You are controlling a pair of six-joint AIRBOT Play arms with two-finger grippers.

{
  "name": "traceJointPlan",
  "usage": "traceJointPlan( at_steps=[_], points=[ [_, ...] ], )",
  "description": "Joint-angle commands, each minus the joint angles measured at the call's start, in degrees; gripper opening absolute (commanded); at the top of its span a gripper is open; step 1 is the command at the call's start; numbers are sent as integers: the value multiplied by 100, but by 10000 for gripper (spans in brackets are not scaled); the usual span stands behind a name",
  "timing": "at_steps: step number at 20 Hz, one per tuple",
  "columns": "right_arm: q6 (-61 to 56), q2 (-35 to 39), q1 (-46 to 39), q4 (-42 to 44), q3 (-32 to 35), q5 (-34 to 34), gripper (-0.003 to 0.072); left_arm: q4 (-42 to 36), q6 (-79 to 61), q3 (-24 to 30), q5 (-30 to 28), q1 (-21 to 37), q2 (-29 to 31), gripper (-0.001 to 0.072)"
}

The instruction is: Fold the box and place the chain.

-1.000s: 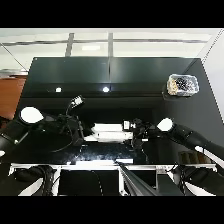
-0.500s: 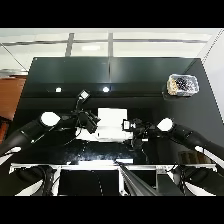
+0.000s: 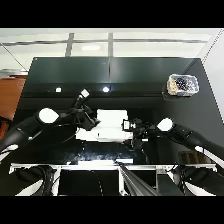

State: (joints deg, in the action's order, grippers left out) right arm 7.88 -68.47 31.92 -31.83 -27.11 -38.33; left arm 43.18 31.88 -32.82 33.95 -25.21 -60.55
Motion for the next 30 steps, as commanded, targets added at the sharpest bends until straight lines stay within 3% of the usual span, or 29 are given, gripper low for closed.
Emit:
traceJointPlan(
  at_steps=[1,5,6,8,11,16,19,20,22,23,25,30],
  points=[
    [-7,-2,0,2,0,-2,532,813,9,-142,920,505,588,712],
    [-4,-2,0,2,0,-2,532,1191,-811,-81,2621,929,717,708],
    [-4,-2,0,2,0,-2,532,1147,-1333,22,2719,901,713,709],
    [-4,-2,0,2,0,-2,532,1123,-2304,282,2435,713,706,709],
    [-4,-2,0,2,2,-2,531,1121,-2804,636,1451,398,597,708],
    [-4,-2,0,2,0,-2,532,966,-3014,656,649,-240,138,708],
    [-4,-2,0,2,0,-2,532,472,-3012,647,358,-400,-11,702],
    [-4,-2,0,2,0,-2,532,363,-3014,647,376,-398,-37,683],
    [-4,-2,0,2,2,-2,532,365,-3012,647,426,-396,-42,548],
    [-4,-2,0,2,0,-2,532,365,-3014,645,485,-396,-42,546],
    [-4,-2,0,2,0,-2,532,363,-3014,634,739,-393,-42,338],
    [-4,-2,0,2,2,-2,532,313,-3012,634,855,-396,-42,276]
  ],
)
